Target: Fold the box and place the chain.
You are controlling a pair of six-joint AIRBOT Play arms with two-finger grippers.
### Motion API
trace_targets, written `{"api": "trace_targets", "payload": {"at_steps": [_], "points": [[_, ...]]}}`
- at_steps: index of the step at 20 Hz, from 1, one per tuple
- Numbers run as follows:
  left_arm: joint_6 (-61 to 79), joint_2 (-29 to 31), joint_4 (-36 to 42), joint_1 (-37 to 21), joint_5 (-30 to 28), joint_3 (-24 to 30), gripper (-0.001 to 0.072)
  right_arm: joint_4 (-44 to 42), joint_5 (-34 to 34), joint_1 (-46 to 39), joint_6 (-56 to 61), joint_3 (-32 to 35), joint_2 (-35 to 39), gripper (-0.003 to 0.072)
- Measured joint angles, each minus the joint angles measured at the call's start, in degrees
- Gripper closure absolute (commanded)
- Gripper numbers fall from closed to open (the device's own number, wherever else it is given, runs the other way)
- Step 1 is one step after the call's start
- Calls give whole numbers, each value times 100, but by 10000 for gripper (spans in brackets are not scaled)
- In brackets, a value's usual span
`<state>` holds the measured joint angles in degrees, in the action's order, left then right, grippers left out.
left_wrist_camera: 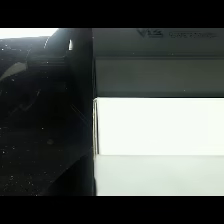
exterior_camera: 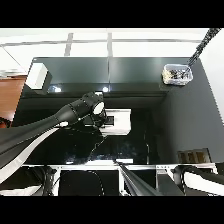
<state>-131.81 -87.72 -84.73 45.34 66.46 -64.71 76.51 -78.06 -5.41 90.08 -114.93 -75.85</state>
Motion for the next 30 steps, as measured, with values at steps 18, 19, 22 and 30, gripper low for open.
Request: {"api": "trace_targets", "payload": {"at_steps": [18, 19, 22, 30], "points": [[-2, 0, -4, 0, 0, 0, 684, -1790, -1497, 2806, -310, 1661, 1486, 669], [0, 2, -4, 0, 0, 0, 684, -1856, -1307, 2883, -313, 1851, 1486, 669], [0, 2, -4, 0, 0, 0, 684, -2083, -756, 3025, -313, 2551, 1486, 669], [-2, 2, -2, 0, 0, 0, 684, -2273, 435, 3246, -304, 4546, 1491, 668]]}}
